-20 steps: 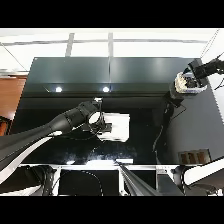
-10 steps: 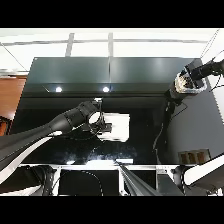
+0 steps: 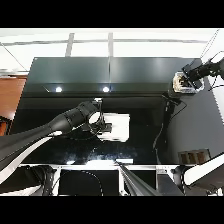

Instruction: Fold the box and place the chain.

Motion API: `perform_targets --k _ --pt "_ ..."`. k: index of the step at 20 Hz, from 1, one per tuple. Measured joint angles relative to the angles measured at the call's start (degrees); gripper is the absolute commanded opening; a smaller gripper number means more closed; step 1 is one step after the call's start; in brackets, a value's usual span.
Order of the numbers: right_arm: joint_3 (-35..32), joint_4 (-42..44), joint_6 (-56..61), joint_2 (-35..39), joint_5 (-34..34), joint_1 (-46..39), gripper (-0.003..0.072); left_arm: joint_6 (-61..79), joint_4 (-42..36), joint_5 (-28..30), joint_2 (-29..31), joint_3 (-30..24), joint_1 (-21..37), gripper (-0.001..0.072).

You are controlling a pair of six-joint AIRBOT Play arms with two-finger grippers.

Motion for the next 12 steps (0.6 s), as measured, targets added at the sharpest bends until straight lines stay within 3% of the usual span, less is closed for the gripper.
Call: perform_targets --k 6,12 --pt "0.2 1.6 -10.8 6.9 0.4 -1.7 0.0004 0.0 0.0 0.0 0.0 0.0 0.0 0.0028" --pt "0.3 7.8 -20.9 18.4 -0.9 -3.9 0.0003 0.0 0.0 0.0 0.0 0.0 0.0 0.0028"
